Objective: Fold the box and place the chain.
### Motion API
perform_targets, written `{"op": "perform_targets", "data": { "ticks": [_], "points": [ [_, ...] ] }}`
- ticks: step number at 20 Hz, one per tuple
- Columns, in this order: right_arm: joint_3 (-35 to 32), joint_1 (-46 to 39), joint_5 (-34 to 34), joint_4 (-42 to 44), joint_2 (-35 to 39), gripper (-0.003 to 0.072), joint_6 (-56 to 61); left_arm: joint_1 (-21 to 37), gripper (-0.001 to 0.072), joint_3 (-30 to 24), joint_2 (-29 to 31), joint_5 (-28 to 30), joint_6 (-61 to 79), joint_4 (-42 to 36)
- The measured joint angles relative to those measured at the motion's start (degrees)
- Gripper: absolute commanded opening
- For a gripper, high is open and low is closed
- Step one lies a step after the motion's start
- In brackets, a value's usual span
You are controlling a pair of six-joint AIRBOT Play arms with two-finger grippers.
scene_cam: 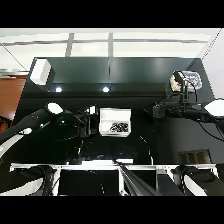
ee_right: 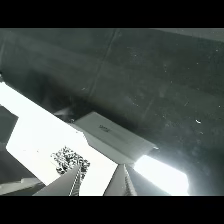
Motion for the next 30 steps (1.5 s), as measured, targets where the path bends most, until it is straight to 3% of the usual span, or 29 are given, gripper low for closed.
{"op": "perform_targets", "data": {
  "ticks": [30],
  "points": [
    [0.0, 0.0, 0.0, 0.0, 0.0, 0.0316, -0.02, -4.46, 0.072, 0.28, -0.63, 0.87, -0.35, -3.02]
  ]
}}
